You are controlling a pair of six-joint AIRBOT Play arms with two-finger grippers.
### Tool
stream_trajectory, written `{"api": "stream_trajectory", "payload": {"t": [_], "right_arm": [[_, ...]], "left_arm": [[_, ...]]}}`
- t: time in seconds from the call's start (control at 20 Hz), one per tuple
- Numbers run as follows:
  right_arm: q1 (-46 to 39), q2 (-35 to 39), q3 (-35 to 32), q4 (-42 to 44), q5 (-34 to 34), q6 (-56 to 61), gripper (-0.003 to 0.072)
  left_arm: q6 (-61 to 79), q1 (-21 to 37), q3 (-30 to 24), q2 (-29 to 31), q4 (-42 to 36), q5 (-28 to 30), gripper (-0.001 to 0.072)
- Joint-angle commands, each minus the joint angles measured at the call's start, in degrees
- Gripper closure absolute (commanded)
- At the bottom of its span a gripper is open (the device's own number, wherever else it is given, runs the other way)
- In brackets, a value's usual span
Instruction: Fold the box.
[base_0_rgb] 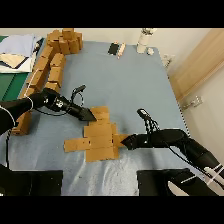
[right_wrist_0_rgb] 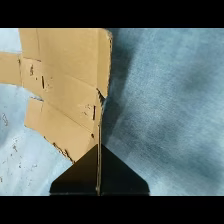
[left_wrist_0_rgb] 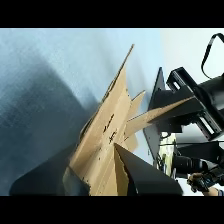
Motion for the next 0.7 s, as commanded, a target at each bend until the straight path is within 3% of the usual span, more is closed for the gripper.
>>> {"api": "stream_trajectory", "payload": {"t": [0.0, 0.05, 0.2, 0.45, 0.5, 0.55, 0.6, 0.65], "right_arm": [[0.0, 0.0, 0.0, -0.2, 0.0, 0.0, 0.0685], [0.0, 0.0, 0.0, -0.2, -0.1, 0.0, 0.0685], [0.0, 0.0, 0.0, -0.2, 0.0, 0.0, 0.0685], [0.0, 0.0, 0.0, -0.4, 0.1, 0.0, 0.0673], [0.0, 0.0, 0.0, -1.0, 0.8, 0.0, 0.0540], [0.0, 0.0, 0.0, -1.9, 2.0, 0.1, 0.0351], [-0.5, 0.0, 0.2, -2.1, 3.5, 0.1, 0.0298], [-1.4, 0.0, 1.0, -2.6, 4.6, 0.1, 0.0298]], "left_arm": [[2.6, -0.3, 0.3, -0.1, -0.3, -2.6, 0.0481], [3.2, -0.3, 0.3, -0.1, 0.1, -2.8, 0.0659], [4.4, -0.3, 0.3, -0.1, 0.7, -4.1, 0.0695], [6.2, -0.3, 0.3, -0.1, 0.5, -5.7, 0.0695], [7.4, -0.3, 0.3, -0.1, 0.0, -6.3, 0.0695], [8.0, -0.4, 0.6, -0.1, -0.3, -6.7, 0.0696], [8.6, -0.8, 1.2, 0.1, -0.5, -6.5, 0.0696], [9.2, -1.5, 1.9, 0.5, -0.5, -6.1, 0.0697]]}}
